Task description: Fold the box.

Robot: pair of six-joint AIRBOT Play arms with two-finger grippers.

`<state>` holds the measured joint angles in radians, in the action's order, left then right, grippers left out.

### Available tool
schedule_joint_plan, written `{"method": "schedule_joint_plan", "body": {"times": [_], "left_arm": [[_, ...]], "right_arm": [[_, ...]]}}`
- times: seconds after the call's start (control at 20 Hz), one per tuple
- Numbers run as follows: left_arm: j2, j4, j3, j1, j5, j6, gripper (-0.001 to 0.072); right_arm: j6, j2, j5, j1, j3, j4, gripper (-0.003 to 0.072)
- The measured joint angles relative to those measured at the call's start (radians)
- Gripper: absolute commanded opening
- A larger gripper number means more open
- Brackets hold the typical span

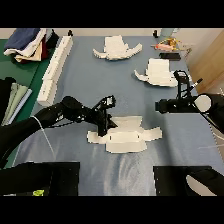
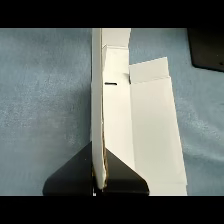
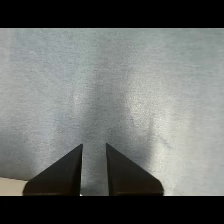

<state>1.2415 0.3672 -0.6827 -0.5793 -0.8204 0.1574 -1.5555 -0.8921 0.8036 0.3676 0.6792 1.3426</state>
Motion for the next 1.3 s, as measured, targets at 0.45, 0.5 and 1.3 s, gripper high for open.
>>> {"method": "schedule_joint_plan", "body": {"times": [0.45, 0.5, 1.3], "left_arm": [[0.01, 0.018, 0.0, -0.001, -0.059, -0.019, 0.0013], [0.01, 0.019, 0.0, -0.001, -0.062, -0.019, 0.0013], [0.01, 0.021, 0.0, -0.001, -0.071, -0.019, 0.0014]], "right_arm": [[0.0, 0.0, 0.022, 0.0, 0.0, -0.011, 0.0142], [0.0, 0.0, 0.031, 0.0, 0.0, -0.019, 0.0], [0.047, 0.211, 0.369, 0.433, -0.085, -0.145, 0.0329]]}}
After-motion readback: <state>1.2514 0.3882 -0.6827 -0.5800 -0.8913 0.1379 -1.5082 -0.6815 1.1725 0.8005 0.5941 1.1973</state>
